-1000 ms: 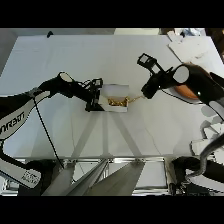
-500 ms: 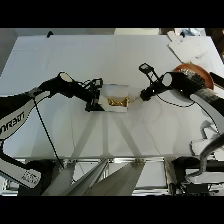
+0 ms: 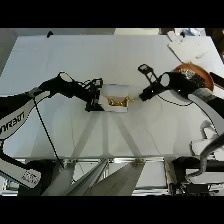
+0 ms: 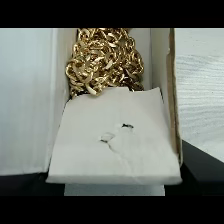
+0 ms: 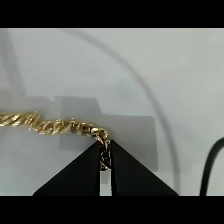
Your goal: Fold the box and place the chain.
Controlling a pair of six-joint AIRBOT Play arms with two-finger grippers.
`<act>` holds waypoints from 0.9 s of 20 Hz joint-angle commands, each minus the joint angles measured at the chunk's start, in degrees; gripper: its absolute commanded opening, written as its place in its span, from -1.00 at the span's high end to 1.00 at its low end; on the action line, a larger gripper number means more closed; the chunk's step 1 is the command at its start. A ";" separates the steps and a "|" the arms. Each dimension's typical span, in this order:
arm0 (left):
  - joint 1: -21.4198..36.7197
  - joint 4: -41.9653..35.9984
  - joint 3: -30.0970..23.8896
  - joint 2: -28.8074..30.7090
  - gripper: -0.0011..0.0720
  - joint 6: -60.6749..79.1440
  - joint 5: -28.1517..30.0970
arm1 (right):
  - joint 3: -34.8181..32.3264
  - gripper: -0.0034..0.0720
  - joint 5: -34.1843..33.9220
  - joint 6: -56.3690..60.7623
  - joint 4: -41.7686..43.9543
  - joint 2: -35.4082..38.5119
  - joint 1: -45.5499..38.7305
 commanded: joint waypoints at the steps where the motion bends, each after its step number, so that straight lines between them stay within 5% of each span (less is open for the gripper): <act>1: 0.00 0.00 0.00 0.00 0.39 0.00 0.00 | 0.13 0.88 0.13 0.07 -1.38 4.22 2.82; 12: 0.00 0.00 0.00 0.00 0.39 0.00 0.00 | 0.20 0.88 -2.89 2.58 2.05 16.00 17.90; 18: 0.00 0.02 0.00 0.00 0.39 0.00 0.00 | 0.20 0.88 -15.39 6.73 2.25 15.85 24.59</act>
